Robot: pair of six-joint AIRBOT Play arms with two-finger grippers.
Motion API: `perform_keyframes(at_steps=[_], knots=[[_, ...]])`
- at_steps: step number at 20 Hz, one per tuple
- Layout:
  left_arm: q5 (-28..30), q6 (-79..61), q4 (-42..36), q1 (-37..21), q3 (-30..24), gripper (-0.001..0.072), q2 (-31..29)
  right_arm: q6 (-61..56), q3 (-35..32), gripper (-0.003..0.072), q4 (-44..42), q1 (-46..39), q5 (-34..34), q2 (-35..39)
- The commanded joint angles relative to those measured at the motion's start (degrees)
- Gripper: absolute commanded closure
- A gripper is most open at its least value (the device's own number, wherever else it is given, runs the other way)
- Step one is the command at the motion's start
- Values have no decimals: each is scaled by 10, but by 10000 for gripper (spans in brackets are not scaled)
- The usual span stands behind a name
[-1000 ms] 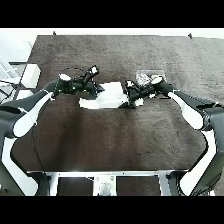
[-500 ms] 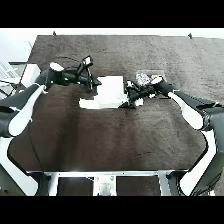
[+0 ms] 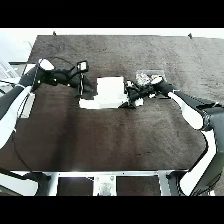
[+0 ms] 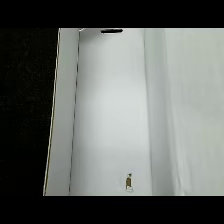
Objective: Fold the box and place the chain.
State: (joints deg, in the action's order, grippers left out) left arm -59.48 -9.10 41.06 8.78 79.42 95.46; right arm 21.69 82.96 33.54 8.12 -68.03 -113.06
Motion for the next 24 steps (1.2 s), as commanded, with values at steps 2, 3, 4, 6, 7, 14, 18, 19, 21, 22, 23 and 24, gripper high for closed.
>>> perform_keyframes(at_steps=[2, 3, 4, 6, 7, 14, 18, 19, 21, 22, 23, 24], knots=[[43, -9, 16, 2, -46, 133, 8, 0, 0, 92, 0, 0, 0, 0], [43, -9, 18, 7, -46, 133, 12, 0, 0, 93, 0, 0, 0, 0], [47, -8, 20, 14, -46, 134, 16, 0, 0, 92, 0, 0, 0, 0], [69, -2, 20, 27, -46, 134, 22, 0, 0, 92, 0, 0, 0, 0], [76, -3, 22, 32, -46, 134, 26, 0, 0, 93, 0, 0, 0, 0], [54, 5, 21, 34, -44, 135, 37, 0, 0, 92, 0, 0, 0, 0], [48, 5, 18, 34, -43, 136, 52, 0, 0, 92, 0, 0, 0, 0], [47, 5, 15, 34, -43, 137, 53, 0, 0, 93, 0, 0, 0, 0], [43, -2, 2, 34, -43, 185, 54, 0, 0, 93, 0, 0, 0, 0], [43, -3, 0, 37, -43, 185, 54, 0, 0, 92, 0, 0, 0, 0], [43, -4, 2, 43, -43, 185, 54, 0, 0, 93, 0, 0, 0, 0], [44, -4, 2, 49, -43, 185, 54, 0, 0, 92, 0, 0, 0, 0]])
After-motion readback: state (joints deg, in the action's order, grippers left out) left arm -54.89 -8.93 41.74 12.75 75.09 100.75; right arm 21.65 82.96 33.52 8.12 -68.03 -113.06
